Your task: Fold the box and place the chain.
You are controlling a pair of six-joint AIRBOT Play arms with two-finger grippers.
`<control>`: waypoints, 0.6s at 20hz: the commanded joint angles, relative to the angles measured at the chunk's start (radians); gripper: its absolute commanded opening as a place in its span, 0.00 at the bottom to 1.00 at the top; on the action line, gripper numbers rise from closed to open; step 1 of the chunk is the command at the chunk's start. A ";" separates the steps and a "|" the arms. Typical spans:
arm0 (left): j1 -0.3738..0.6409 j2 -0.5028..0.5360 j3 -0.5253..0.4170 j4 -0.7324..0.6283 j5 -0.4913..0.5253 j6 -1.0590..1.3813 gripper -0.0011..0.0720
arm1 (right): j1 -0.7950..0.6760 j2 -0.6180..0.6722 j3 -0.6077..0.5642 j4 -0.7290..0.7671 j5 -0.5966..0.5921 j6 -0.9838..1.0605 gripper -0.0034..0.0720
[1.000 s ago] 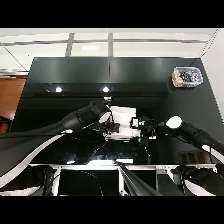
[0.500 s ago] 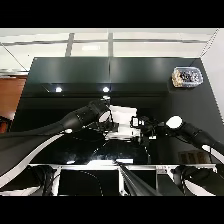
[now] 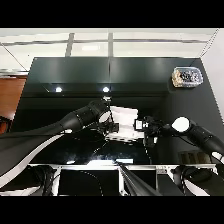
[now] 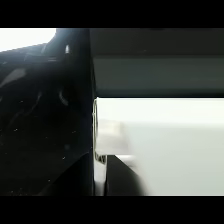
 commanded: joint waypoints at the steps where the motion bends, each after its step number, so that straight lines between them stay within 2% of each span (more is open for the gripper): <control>1: 0.000 0.001 0.000 0.010 -0.001 -0.014 0.05 | -0.022 0.044 0.000 -0.092 0.048 0.039 0.88; 8: 0.000 0.001 0.000 0.010 -0.003 -0.013 0.05 | -0.021 0.009 0.000 0.023 0.051 -0.045 0.87; 9: 0.000 0.001 0.000 0.010 -0.007 -0.013 0.05 | -0.021 0.009 0.000 0.040 0.051 -0.060 0.71; 11: 0.000 0.001 0.000 0.011 -0.018 -0.013 0.05 | -0.021 0.009 0.000 0.061 0.048 -0.060 0.51; 12: 0.000 0.001 0.000 0.011 -0.019 -0.013 0.05 | -0.021 0.009 -0.001 0.064 0.048 -0.060 0.31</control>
